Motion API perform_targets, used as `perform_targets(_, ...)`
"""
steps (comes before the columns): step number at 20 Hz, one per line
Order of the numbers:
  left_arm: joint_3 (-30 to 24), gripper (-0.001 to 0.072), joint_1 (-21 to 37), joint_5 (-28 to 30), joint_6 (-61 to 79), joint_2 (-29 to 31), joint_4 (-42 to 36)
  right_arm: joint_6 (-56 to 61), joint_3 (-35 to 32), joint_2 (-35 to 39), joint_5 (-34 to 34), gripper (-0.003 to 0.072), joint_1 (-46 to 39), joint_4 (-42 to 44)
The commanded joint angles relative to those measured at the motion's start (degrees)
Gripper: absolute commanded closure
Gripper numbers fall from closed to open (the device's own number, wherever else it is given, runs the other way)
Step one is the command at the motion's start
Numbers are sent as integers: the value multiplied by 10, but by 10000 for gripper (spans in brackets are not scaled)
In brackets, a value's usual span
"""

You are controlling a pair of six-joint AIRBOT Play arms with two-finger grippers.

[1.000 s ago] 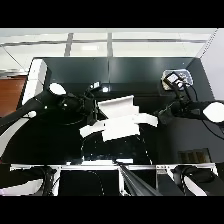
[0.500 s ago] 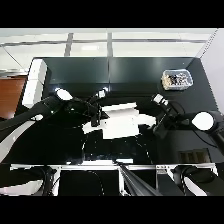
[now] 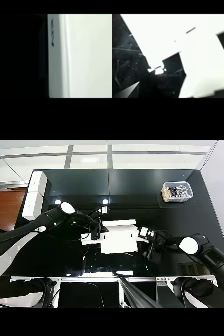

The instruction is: Fold the box and place the chain.

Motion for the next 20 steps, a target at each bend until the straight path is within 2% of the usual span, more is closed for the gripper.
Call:
perform_targets(1, 1, 687, 0, 3, 0, -1, 10, -57, -18, -2, -52, 19, 34, 2)
perform_targets(7, 1, 687, 0, 4, 0, -1, 10, -57, -18, -14, -71, 18, 37, 17)
perform_targets(10, 1, 687, 0, 3, 0, -1, 10, -56, -18, -14, -36, 18, 37, 12)
perform_targets(13, 1, 687, 0, 3, 0, -1, 10, -41, -18, -14, 18, 18, 35, -52)
perform_targets(16, 1, 687, 0, 3, 0, -1, 10, -43, -18, -14, 56, 18, 36, -5)
perform_targets(20, 1, 687, 0, 6, 0, -4, 10, -77, -18, -14, 45, 18, 37, 63)
